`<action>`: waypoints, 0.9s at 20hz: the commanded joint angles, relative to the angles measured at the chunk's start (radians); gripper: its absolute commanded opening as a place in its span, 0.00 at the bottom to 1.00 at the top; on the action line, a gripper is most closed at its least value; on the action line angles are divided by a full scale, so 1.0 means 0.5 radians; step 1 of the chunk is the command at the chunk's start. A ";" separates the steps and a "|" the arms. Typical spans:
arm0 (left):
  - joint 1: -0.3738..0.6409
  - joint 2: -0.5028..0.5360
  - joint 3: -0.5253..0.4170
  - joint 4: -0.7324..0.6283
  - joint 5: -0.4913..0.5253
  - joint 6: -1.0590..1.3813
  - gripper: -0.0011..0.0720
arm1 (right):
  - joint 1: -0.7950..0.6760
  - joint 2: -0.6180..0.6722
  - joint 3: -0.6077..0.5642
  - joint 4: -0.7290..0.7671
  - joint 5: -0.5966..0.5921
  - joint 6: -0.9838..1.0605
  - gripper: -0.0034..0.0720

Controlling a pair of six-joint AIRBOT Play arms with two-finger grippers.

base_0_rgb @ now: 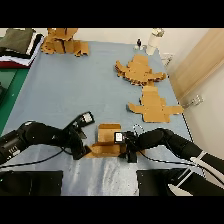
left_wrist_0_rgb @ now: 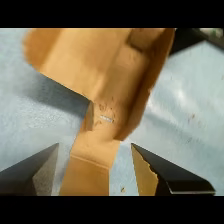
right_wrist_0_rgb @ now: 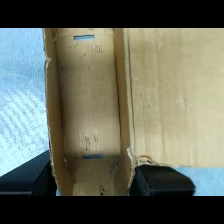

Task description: Fold the box.

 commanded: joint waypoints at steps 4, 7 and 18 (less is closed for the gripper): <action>-0.195 -0.159 -0.034 0.144 0.117 0.417 0.97 | 0.001 -0.001 0.002 0.001 0.000 0.001 0.63; -0.195 -0.238 -0.043 0.120 0.215 0.540 0.97 | 0.001 -0.001 0.002 0.001 0.000 0.001 0.63; -0.195 -0.293 -0.043 -0.229 0.282 0.838 0.16 | 0.001 -0.001 0.002 0.001 0.000 0.001 0.63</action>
